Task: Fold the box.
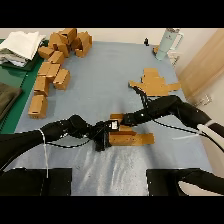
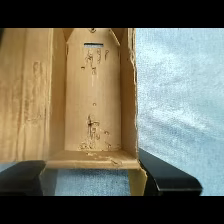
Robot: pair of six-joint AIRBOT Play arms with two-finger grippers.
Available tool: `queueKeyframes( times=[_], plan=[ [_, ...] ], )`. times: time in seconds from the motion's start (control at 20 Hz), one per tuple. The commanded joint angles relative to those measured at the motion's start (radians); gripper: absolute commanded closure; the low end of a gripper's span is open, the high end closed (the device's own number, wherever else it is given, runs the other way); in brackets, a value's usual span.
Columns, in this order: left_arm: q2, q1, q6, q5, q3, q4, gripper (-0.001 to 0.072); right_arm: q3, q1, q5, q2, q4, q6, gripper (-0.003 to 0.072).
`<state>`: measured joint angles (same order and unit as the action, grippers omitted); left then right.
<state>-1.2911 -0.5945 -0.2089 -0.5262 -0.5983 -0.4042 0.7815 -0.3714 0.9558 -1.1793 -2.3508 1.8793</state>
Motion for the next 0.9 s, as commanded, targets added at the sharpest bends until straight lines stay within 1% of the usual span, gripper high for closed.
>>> queueKeyframes(
  times=[0.0,0.15,0.35,0.5,0.65,0.85],
  plan=[
    [0.000,0.000,0.000,0.000,-0.001,0.000,0.0155,0.048,-0.010,-0.011,-0.152,0.006,0.053,0.0683],
    [0.000,0.000,0.000,0.000,-0.001,0.000,0.0155,0.043,-0.034,-0.014,-0.187,0.006,0.080,0.0683],
    [0.000,0.000,0.000,0.000,-0.001,0.000,0.0155,0.036,-0.047,-0.034,-0.184,0.005,0.112,0.0683],
    [0.000,0.000,0.000,0.000,-0.001,0.000,0.0155,0.036,-0.046,-0.040,-0.154,0.006,0.142,0.0683],
    [0.000,0.000,0.000,0.000,-0.001,0.000,0.0155,0.036,-0.046,-0.040,-0.063,0.016,0.176,0.0683],
    [0.000,0.000,0.000,0.001,-0.001,0.000,0.0155,0.018,-0.047,-0.014,0.125,0.130,0.175,0.0683]
  ],
)
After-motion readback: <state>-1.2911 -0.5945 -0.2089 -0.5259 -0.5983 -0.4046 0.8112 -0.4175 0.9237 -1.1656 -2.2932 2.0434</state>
